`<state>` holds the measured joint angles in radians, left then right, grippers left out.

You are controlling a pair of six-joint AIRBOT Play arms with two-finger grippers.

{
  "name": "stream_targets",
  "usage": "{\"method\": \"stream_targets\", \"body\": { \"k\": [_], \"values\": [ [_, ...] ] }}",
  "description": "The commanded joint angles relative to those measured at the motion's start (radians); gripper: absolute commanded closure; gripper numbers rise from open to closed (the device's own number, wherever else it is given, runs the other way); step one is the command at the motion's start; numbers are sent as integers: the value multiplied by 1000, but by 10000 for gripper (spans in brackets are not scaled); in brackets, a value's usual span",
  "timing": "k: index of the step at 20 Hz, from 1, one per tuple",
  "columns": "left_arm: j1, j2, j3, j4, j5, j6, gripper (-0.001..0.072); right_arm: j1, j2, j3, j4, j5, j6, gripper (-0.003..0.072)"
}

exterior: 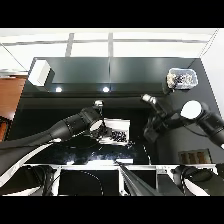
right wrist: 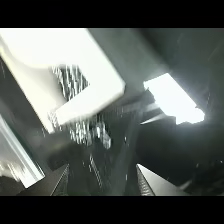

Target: Fold the box and place the chain.

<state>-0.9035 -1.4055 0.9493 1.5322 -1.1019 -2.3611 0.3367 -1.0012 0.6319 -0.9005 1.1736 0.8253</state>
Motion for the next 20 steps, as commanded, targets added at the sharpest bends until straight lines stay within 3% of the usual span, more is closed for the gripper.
{"method": "stream_targets", "body": {
  "k": [1,2,9,20],
  "values": [
    [-1,0,0,0,1,0,677,43,0,-156,40,-97,-320,180],
    [-1,0,0,0,0,0,677,80,0,-178,39,-126,-421,23],
    [-1,0,0,0,-3,0,677,256,-1,-210,55,-384,-651,21],
    [-1,0,0,0,-3,0,677,280,-39,-211,66,-452,-649,53]
  ]
}}
